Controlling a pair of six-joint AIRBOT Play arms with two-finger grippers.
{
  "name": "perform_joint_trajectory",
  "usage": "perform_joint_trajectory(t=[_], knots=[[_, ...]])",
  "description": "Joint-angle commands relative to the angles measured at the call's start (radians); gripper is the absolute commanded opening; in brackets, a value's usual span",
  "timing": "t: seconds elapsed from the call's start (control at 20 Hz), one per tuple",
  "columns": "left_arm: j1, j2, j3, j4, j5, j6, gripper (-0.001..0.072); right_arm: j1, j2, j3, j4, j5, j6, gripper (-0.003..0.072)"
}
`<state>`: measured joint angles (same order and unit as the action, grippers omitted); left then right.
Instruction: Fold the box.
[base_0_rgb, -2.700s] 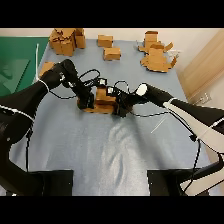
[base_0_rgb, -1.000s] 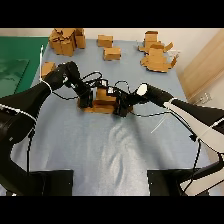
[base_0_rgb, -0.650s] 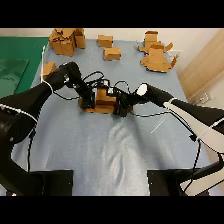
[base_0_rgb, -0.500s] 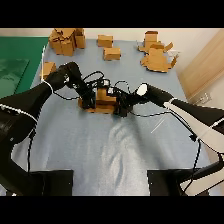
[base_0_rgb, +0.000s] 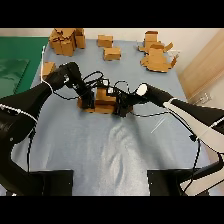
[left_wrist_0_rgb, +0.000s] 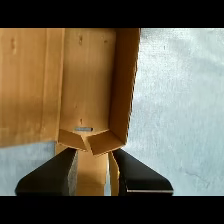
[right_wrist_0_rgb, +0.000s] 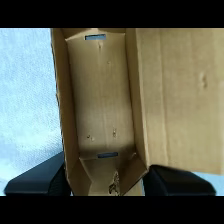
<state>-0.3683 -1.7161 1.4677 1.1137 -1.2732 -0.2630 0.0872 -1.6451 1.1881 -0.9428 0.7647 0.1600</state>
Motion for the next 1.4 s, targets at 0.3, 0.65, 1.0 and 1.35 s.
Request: perform_joint_trajectory(t=[0.3, 0.65, 1.0, 1.35], knots=[[0.116, 0.08, 0.001, 0.03, -0.063, -0.078, 0.0425, 0.0, 0.0, 0.0, -0.004, 0.002, 0.0, 0.0507], [0.487, 0.106, -0.052, -0.323, -0.009, -0.494, 0.0017, 0.0, 0.0, 0.0, -0.004, 0.003, 0.0, 0.0508], [0.574, 0.022, -0.243, -0.423, -0.034, -0.683, 0.0015, 0.0, 0.0, 0.0, -0.004, -0.004, -0.001, 0.0508], [0.351, -0.056, -0.24, -0.47, 0.034, -0.705, 0.0015, 0.0, 0.0, 0.0, -0.003, -0.006, -0.002, 0.0508]])
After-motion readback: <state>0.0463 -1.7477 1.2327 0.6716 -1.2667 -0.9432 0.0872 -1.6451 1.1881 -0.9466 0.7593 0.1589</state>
